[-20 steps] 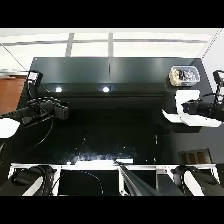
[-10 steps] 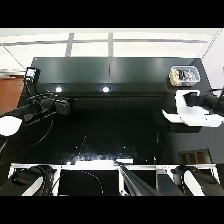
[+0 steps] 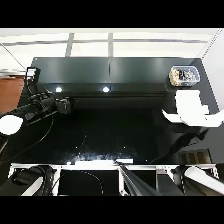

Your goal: Fold the box and place the chain.

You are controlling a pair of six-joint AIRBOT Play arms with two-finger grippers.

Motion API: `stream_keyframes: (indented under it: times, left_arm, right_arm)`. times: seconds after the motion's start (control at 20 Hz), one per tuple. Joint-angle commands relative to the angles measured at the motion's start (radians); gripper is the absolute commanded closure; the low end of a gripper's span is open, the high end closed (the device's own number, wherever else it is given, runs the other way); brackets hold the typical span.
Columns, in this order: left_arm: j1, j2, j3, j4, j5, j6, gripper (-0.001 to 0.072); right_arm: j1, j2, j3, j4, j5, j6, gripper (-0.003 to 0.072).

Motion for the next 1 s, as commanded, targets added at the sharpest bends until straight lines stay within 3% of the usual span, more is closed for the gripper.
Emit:
stream_keyframes:
  times: [0.0,0.05,0.1,0.45,0.55,0.65,0.7,0.8,0.95]
  left_arm:
    - [-0.001,-0.002,0.001,-0.001,0.000,-0.001,0.0001]
    - [-0.001,-0.002,0.001,0.000,0.000,0.000,0.0000]
    - [-0.001,-0.002,0.001,0.000,0.000,0.000,0.0001]
    - [-0.001,-0.002,0.001,0.000,0.000,-0.001,0.0001]
    - [-0.001,-0.002,0.001,-0.001,0.000,-0.001,0.0001]
    - [-0.001,-0.002,0.001,0.000,0.000,-0.001,0.0001]
    - [-0.001,-0.002,0.001,0.000,0.000,-0.001,0.0001]
    - [-0.001,-0.002,0.001,0.000,0.000,-0.001,0.0001]
    - [-0.001,-0.002,0.001,0.000,0.000,-0.001,0.0001]
  right_arm:
    - [-0.108,-0.215,0.192,0.093,0.310,-0.222,-0.0019]
    - [-0.108,-0.267,0.235,0.147,0.375,-0.303,-0.0015]
    - [-0.105,-0.315,0.272,0.196,0.433,-0.364,0.0042]
    - [-0.098,-0.518,0.316,0.354,0.566,-0.439,0.0042]
    - [-0.098,-0.535,0.316,0.406,0.565,-0.479,0.0216]
    - [-0.098,-0.535,0.318,0.435,0.564,-0.511,0.0217]
    - [-0.098,-0.535,0.319,0.434,0.576,-0.520,0.0388]
    - [-0.098,-0.535,0.319,0.435,0.628,-0.566,0.0631]
    - [-0.080,-0.532,0.314,0.442,0.747,-0.594,0.0645]
